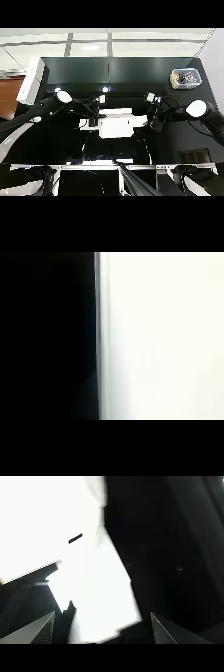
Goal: Fold the box and place the chain.
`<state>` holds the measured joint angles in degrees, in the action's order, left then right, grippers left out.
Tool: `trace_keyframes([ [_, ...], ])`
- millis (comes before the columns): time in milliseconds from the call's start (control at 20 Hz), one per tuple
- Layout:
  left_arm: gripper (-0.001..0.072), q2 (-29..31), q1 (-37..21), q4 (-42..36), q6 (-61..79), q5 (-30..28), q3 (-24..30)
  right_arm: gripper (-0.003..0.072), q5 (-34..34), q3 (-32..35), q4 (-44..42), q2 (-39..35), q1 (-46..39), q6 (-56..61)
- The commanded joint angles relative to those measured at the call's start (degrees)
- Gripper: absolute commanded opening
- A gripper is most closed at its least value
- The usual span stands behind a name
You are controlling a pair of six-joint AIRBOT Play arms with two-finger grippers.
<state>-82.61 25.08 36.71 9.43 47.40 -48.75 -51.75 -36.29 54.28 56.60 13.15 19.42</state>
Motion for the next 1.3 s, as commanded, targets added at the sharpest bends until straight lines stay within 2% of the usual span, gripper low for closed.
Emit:
trace_keyframes([
  [0, 0.0026, -1.1, 1.3, 0.4, 2.4, -2.2, 0.2, 0.069, 1.3, 3.0, 0.4, 0.1, 2.5, -0.5],
  [350, 0.0026, -3.4, 1.5, 0.3, 2.3, -2.2, 0.3, 0.0689, 6.1, 7.3, 0.4, 0.1, 9.0, -2.8],
  [700, 0.0026, -3.4, 1.5, 0.3, 2.3, -2.2, 0.3, 0.069, 14.3, 9.8, -1.2, 0.2, 13.0, -5.3],
  [900, 0.0026, -3.4, 1.5, 0.3, 2.3, -2.2, 0.3, 0.069, 15.3, 9.9, -5.1, 0.9, 15.3, -7.8],
  [1000, 0.0026, -3.4, 1.5, 0.3, 2.3, -2.2, 0.3, 0.0689, 16.1, 9.7, -9.7, 1.3, 15.3, -10.9],
  [1250, 0.0026, -3.4, 1.5, 0.3, 2.3, -2.2, 0.3, 0.0689, 17.7, 7.6, -9.7, 1.5, 14.2, -12.3],
])
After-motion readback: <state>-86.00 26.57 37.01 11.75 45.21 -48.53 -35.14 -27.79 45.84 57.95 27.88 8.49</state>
